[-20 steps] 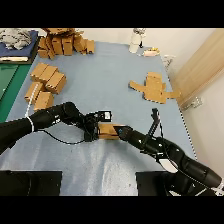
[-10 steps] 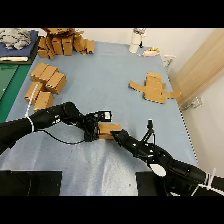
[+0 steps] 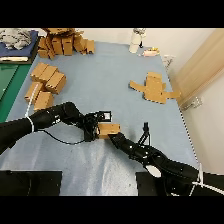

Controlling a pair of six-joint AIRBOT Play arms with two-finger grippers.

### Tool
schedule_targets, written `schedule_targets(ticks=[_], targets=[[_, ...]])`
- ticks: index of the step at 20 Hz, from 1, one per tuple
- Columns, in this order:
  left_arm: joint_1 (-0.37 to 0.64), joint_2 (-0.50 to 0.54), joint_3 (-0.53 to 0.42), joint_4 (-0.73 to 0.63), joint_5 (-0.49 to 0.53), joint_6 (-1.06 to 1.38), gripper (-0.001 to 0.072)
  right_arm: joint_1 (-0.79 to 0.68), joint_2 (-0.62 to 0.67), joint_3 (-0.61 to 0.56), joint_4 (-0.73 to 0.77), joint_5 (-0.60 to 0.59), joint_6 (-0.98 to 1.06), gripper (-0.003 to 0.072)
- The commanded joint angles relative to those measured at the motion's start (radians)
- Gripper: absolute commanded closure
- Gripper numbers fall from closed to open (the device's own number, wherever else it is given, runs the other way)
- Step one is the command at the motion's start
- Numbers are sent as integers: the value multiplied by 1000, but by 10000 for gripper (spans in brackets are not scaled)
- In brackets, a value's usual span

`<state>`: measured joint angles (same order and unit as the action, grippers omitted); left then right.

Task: Fold the box.

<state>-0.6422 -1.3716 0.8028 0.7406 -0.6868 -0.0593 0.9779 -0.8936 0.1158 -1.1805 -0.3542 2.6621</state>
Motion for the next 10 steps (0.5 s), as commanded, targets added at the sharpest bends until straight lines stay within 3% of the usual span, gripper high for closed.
schedule_targets(ticks=[1,5,10], targets=[[1,0,0,-3,-2,-1,229,3,19,-1,-3,-53,6,683],[0,0,0,-4,-2,-1,229,-17,230,-2,32,-84,-117,683],[0,0,0,-4,-1,-14,229,-153,447,-2,455,-77,-673,683]])
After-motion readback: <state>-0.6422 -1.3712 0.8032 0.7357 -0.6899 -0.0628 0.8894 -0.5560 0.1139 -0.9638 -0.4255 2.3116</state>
